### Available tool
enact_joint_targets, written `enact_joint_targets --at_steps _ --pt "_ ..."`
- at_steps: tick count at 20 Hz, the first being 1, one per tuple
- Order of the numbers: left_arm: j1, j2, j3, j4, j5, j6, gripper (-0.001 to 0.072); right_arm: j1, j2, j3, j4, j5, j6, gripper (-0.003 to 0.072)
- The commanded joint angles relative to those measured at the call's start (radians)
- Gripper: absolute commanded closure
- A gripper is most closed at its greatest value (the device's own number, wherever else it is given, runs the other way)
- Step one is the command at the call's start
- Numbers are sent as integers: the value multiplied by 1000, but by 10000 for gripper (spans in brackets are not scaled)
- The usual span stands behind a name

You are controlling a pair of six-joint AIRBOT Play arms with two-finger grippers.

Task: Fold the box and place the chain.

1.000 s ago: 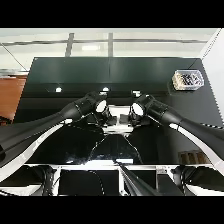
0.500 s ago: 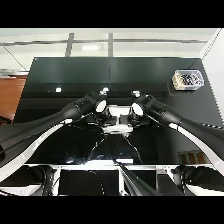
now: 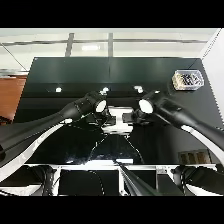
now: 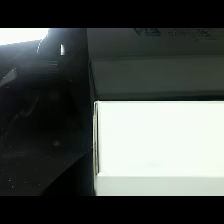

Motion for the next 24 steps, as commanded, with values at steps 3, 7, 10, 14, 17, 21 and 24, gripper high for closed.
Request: enact_joint_targets --at_steps 3,7,10,14,17,21,24 --pt "0 0 0 0 2 -1 681 -62 307 -9 -404 57 -102 263" --pt "0 0 0 0 1 -1 681 -288 311 -122 -785 -129 32 170" --pt "0 0 0 0 2 -1 681 -580 204 -151 -480 -431 13 -26" --pt "1 0 0 1 2 -1 681 -811 -45 75 -139 -481 0 -21" --pt "1 0 0 1 1 -1 681 -865 -289 422 -52 -166 0 17" --pt "0 0 0 1 1 -1 681 -876 -540 772 -23 109 41 88" --pt "0 0 0 1 0 -1 681 -879 -610 819 39 90 100 89"
